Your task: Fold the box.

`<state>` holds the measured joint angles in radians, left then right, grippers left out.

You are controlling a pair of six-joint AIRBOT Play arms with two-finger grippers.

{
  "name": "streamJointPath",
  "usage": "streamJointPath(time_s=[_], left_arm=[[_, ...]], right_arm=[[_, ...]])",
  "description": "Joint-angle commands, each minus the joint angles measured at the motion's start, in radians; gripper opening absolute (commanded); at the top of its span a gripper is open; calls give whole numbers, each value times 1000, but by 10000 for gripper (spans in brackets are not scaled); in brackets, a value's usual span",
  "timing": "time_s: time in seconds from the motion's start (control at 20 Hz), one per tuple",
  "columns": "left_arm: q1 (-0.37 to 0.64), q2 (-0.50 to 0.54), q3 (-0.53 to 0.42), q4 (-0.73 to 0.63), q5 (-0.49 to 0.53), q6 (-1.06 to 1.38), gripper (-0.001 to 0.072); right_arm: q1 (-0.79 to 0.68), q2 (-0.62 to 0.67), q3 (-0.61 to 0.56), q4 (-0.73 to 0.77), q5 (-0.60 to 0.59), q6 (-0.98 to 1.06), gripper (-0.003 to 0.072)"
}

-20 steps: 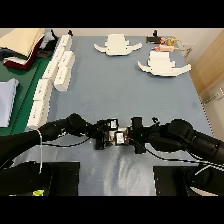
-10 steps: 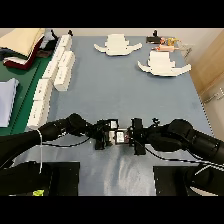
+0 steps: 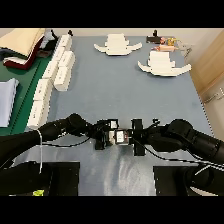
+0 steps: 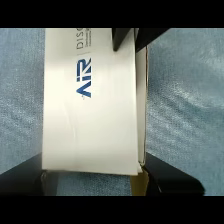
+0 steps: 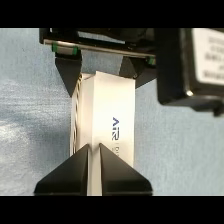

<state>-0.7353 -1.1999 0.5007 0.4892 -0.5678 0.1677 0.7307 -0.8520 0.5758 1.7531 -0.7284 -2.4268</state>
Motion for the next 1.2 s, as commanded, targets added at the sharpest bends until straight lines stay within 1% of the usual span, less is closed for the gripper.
streamJointPath(time_s=[0.0,0.05,0.2,0.25,0.3,0.35,0.45,0.65,0.7,0.9,1.0,1.15], left_arm=[[0,1,1,0,0,0,467],[0,1,1,0,0,0,467],[0,1,1,0,0,0,467],[0,1,1,0,0,0,467],[0,1,1,0,0,0,467],[0,1,1,0,0,0,467],[0,1,1,0,0,0,467],[0,1,1,0,0,0,467],[0,1,1,0,0,0,467],[0,1,1,0,0,0,467],[0,1,1,0,0,0,467],[0,1,1,0,0,0,467]], right_arm=[[0,6,2,-2,-15,11,247],[0,17,7,-2,-15,15,367],[-2,59,26,-2,-14,92,368],[-2,77,27,-2,-14,163,361],[-2,89,26,-2,-14,266,266],[-2,96,24,-1,-11,361,18],[-2,106,-10,20,61,513,3],[-2,167,-114,119,316,682,3],[-2,175,-141,131,357,700,3],[-2,178,-242,167,439,702,3],[-2,178,-272,167,491,702,3],[1,178,-307,207,519,702,3]])
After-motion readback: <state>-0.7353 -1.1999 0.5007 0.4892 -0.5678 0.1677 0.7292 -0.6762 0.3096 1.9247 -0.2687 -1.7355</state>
